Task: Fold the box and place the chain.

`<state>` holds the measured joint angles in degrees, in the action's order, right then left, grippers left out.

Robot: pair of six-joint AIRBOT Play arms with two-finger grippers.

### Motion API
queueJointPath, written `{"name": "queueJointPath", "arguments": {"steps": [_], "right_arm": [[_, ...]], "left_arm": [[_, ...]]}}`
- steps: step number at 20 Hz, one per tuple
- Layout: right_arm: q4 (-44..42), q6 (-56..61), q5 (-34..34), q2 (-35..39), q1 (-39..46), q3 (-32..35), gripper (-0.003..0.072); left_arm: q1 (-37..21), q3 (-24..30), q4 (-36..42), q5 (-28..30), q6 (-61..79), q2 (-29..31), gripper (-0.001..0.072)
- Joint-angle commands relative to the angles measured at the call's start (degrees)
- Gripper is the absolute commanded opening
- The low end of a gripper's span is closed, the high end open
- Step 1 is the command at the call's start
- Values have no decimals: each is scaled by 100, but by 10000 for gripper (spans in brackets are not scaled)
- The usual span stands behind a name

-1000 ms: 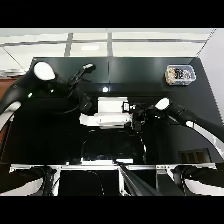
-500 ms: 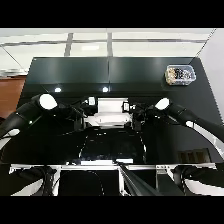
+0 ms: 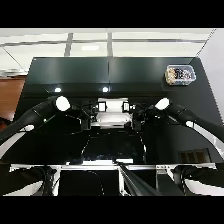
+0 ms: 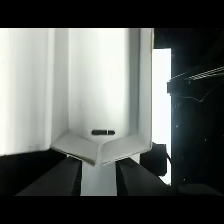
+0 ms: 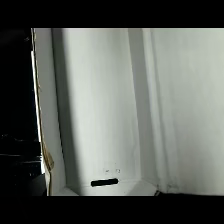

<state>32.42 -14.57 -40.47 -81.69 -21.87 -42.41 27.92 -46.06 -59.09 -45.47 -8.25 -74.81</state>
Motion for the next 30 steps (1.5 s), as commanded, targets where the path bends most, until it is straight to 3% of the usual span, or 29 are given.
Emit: {"name": "queueJointPath", "arguments": {"steps": [1,5,10,15,16,17,18,19,20,21,22,24,25,30], "right_arm": [[2,0,2,-2,-4,2,190],[2,-2,2,-2,-4,2,190],[2,-2,2,-2,-4,2,190],[0,-2,2,-2,-4,2,190],[0,-2,2,-2,-4,2,190],[0,-2,2,-2,-4,2,190],[2,-2,2,-2,-4,2,190],[0,0,2,-2,-4,2,190],[0,-2,2,-2,-4,2,190],[2,-2,2,-2,-4,2,190],[0,0,2,-2,-4,2,190],[0,0,2,-2,-4,2,190],[0,0,2,-2,-4,2,190],[0,0,2,-2,-4,2,190]], "left_arm": [[168,-48,-2,0,-127,-59,256],[168,-42,197,50,-293,-63,226],[170,-39,1357,68,-291,-398,227],[114,-42,1412,-2,-293,-442,215],[72,-42,1405,-26,-297,-439,100],[17,-42,1403,-76,-295,-442,28],[-35,-42,1403,-133,-297,-439,28],[-76,-42,1397,-164,-354,-437,96],[-83,-44,1401,-111,-599,-437,298],[-83,-50,1397,-116,-846,-437,266],[-83,-72,1373,-210,-859,-437,113],[-83,-127,1353,-382,-859,-437,105],[-90,-181,1311,-498,-852,-435,23],[-260,-564,680,-1172,-1338,-11,24]]}}
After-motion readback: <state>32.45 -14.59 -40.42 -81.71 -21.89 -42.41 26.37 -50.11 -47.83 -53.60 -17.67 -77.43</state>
